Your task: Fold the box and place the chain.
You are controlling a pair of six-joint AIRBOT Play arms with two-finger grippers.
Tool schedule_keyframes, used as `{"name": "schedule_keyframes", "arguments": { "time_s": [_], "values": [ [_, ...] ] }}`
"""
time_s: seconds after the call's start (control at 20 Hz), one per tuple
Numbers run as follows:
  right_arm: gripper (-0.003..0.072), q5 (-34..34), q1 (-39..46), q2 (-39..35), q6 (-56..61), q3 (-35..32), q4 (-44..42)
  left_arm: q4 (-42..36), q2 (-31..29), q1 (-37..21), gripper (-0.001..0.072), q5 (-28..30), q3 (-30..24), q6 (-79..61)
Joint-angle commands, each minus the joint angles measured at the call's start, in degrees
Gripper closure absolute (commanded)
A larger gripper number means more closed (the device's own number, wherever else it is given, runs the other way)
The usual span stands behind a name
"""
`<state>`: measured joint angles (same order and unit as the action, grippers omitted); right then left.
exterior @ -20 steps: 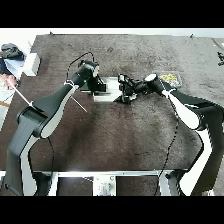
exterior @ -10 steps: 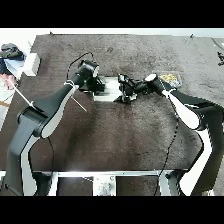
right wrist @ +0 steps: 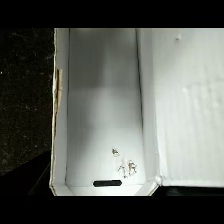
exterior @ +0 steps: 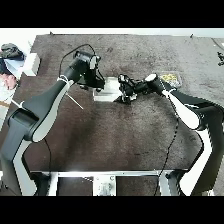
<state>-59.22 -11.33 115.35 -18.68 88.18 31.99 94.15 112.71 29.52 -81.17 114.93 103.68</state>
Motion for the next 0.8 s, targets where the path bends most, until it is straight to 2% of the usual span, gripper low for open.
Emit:
{"name": "schedule_keyframes", "arguments": {
  "time_s": [0.0, 0.15, 0.2, 0.35, 0.5, 0.6, 0.75],
  "values": [
    [0.0217, 0.1, 0.0, 0.0, 0.0, 0.0, -0.1, 2.1, -4.0, -0.1, 0.0142, -0.9, 0.5, -6.5],
    [0.0217, 0.1, 0.0, 0.0, 0.0, 0.0, -0.1, 2.3, -7.0, -0.4, 0.0155, 0.3, 0.4, -11.9],
    [0.0217, 0.1, 0.0, 0.0, 0.0, 0.0, -0.1, 2.7, -7.8, -1.1, 0.0245, 1.2, 0.3, -12.3],
    [0.0217, 0.1, 0.0, 0.0, 0.0, 0.0, -0.1, 1.0, -8.3, -4.7, 0.0243, 1.9, 0.3, -12.8],
    [0.0217, 0.1, 0.0, 0.0, 0.0, 0.0, -0.1, -10.9, -8.9, -9.7, 0.0240, 4.2, 0.3, -19.2],
    [0.0217, 0.1, 0.0, 0.0, 0.0, 0.0, -0.1, -17.2, -9.1, -12.9, 0.0214, 5.6, 0.3, -24.7],
    [0.0216, 0.1, 0.0, 0.0, 0.0, 0.0, -0.1, -20.9, -9.1, -17.3, 0.0214, 8.8, -1.0, -32.3]
  ]
}}
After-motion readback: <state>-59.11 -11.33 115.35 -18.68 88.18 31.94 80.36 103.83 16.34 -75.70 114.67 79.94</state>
